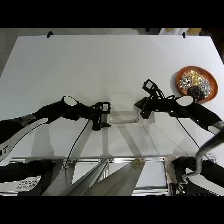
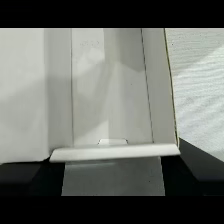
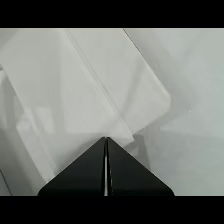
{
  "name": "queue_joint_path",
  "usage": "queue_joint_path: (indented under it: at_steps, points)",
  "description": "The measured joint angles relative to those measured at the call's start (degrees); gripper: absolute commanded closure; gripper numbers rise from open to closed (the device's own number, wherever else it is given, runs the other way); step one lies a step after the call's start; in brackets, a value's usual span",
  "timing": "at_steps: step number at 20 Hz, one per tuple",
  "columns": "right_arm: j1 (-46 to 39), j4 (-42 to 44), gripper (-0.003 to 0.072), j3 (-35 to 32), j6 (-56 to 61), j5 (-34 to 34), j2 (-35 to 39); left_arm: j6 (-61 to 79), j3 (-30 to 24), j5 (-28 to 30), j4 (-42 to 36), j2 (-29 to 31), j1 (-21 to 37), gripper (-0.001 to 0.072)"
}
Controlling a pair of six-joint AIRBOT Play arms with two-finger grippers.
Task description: Fold the box and place the chain.
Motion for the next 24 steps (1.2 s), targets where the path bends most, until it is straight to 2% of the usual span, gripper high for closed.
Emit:
queue_joint_path:
  at_steps: [4, 8, 9, 10, 11, 12, 18, 19, 24]
  points:
    - [0.0, -13.4, 0.0668, 2.7, 8.9, 6.6, 7.0, 0.0, 0.0, 0.0, 0.0, 0.0, 0.0, 0.0557]
    - [0.0, -29.9, 0.0665, 3.7, 11.5, 15.6, 12.7, 0.0, 0.0, 0.0, 0.0, 0.0, 0.0, 0.0557]
    - [0.0, -32.7, 0.0631, 3.7, 11.1, 17.3, 13.0, 0.0, 0.0, 0.0, 0.0, 0.0, 0.0, 0.0557]
    - [0.0, -34.7, 0.0537, 3.7, 9.8, 18.8, 13.0, 0.0, 0.0, 0.0, 0.0, 0.0, 0.0, 0.0557]
    - [0.0, -35.7, 0.0472, 3.8, 8.3, 19.8, 12.7, 0.0, 0.0, 0.0, 0.0, 0.0, 0.0, 0.0557]
    - [0.0, -35.9, 0.0459, 3.8, 6.7, 20.2, 12.1, 0.0, 0.0, 0.0, 0.0, 0.0, 0.0, 0.0557]
    - [0.0, -31.9, 0.0471, 3.8, -5.6, 20.5, 6.8, 0.0, 0.0, 0.0, 0.0, 0.0, 0.0, 0.0557]
    - [0.0, -31.1, 0.0514, 3.8, -7.4, 20.1, 6.0, 0.0, 0.0, 0.0, 0.0, 0.0, 0.0, 0.0557]
    - [0.0, -24.9, 0.0531, 3.4, -15.3, 18.6, 4.3, 0.0, 0.0, 0.0, 0.0, 0.0, 0.0, 0.0557]
